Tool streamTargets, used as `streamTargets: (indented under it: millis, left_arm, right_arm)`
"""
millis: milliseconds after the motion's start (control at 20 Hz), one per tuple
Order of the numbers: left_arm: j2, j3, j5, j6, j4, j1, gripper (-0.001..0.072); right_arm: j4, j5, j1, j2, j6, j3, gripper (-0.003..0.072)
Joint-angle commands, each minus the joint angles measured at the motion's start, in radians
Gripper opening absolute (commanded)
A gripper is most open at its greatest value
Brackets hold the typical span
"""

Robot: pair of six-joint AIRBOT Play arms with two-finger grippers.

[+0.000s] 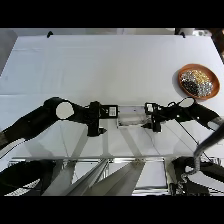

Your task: Fold the box and place the chain.

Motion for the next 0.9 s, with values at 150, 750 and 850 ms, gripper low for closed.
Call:
streamTargets:
  millis: [150, 750, 850]
  left_arm:
    - [-0.211, -0.064, 0.157, 0.418, -0.314, 0.035, 0.0715]
    - [-0.254, -0.063, 0.235, 0.584, -0.637, 0.035, 0.0717]
    - [-0.255, -0.063, 0.223, 0.584, -0.636, 0.034, 0.0717]
  right_arm:
    - [0.0, 0.0, 0.0, 0.001, 0.0, 0.001, 0.0401]
    - [0.0, 0.0, 0.0, 0.001, 0.0, 0.001, 0.0401]
    - [0.0, 0.0, 0.0, 0.001, 0.0, 0.001, 0.0401]
